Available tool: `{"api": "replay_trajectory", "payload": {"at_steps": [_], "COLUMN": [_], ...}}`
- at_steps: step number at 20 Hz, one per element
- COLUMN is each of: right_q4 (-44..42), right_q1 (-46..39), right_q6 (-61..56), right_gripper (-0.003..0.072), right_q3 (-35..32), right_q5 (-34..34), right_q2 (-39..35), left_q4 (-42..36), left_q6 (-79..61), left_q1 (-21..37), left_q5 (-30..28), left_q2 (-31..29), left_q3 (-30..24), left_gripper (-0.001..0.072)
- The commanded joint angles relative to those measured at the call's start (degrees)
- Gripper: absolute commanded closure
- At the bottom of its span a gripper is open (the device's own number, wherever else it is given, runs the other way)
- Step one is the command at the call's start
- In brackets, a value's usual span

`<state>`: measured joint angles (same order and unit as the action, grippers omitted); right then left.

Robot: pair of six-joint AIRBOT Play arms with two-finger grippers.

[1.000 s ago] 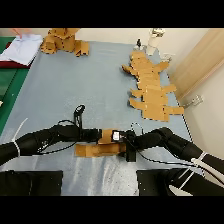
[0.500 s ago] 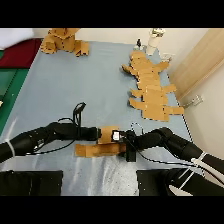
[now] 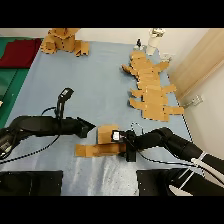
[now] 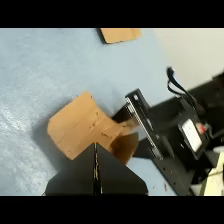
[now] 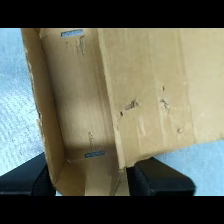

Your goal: Fold the box.

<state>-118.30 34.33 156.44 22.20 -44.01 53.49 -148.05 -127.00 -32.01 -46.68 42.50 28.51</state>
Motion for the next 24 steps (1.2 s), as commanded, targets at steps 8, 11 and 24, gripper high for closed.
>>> {"api": "replay_trajectory", "payload": {"at_steps": [8,11,24], "right_q4": [0.00,0.02,0.02], "right_q1": [0.07,0.07,0.07], "right_q6": [0.00,0.00,0.00], "right_gripper": [0.0213,0.0212,0.0213], "right_q3": [-0.02,-0.02,-0.02], "right_q5": [0.02,0.02,0.02], "right_q2": [-0.02,0.00,0.00], "left_q4": [25.86,26.49,33.83], "left_q6": [-7.54,-8.96,-11.69], "left_q1": [-15.34,-18.29,-21.97], "left_q5": [-4.87,-1.92,6.38], "left_q2": [-1.64,4.33,9.94], "left_q3": [-0.39,-1.11,-1.09], "left_gripper": [0.0007,0.0007,0.0234]}}
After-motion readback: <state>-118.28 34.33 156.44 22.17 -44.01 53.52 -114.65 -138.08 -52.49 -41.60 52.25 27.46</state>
